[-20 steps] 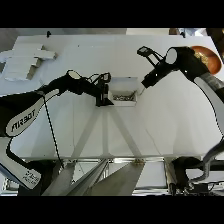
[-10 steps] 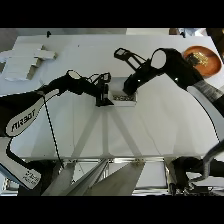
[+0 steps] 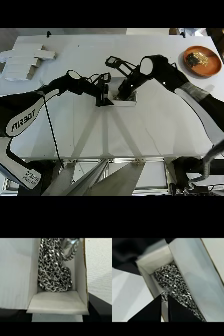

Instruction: Fold the box and place the chain.

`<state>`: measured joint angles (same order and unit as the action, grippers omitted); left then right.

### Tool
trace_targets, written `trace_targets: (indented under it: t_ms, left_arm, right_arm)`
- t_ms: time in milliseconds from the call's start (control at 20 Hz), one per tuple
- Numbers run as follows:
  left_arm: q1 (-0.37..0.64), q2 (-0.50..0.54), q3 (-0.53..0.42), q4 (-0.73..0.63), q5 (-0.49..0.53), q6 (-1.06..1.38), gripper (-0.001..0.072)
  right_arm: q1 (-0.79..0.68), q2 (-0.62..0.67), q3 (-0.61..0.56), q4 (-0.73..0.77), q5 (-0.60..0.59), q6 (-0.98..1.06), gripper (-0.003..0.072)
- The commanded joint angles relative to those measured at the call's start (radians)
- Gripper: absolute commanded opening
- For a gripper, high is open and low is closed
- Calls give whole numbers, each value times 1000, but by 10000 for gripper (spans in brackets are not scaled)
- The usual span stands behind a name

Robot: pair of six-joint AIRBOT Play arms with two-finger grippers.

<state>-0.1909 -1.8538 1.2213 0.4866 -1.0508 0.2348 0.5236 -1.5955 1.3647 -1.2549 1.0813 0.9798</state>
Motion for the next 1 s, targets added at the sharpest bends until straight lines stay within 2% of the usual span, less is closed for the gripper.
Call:
trace_targets:
  t_ms: [0, 50, 150, 350, 500, 700, 750, 800, 950]
  left_arm:
    - [0, 0, 0, 0, 0, 0, 475]
    - [0, 0, 0, 0, 0, 0, 475]
    - [0, 0, 0, 0, 0, 0, 475]
    - [0, 0, 0, 0, 0, 0, 475]
    - [0, 0, 0, 0, 0, 0, 475]
    - [0, 0, 0, 0, 0, 0, 475]
    - [0, 0, 0, 1, 0, 0, 475]
    - [0, 0, 0, 0, 0, 0, 475]
    - [0, 0, 0, 0, 0, 0, 475]
  right_arm:
    - [3, -68, 0, -28, -14, 14, 13]
    - [3, -76, 0, -27, -13, 15, 36]
    - [2, -71, 0, -23, -13, 16, 184]
    - [-34, -8, 0, -19, 24, 14, 193]
    - [-107, 90, 0, 2, 50, -5, 195]
    - [-255, 199, -2, 130, 130, -319, 197]
    - [-296, 204, -2, 171, 146, -382, 226]
    - [-339, 204, -4, 217, 159, -431, 304]
    - [-432, 204, -61, 297, 163, -580, 324]
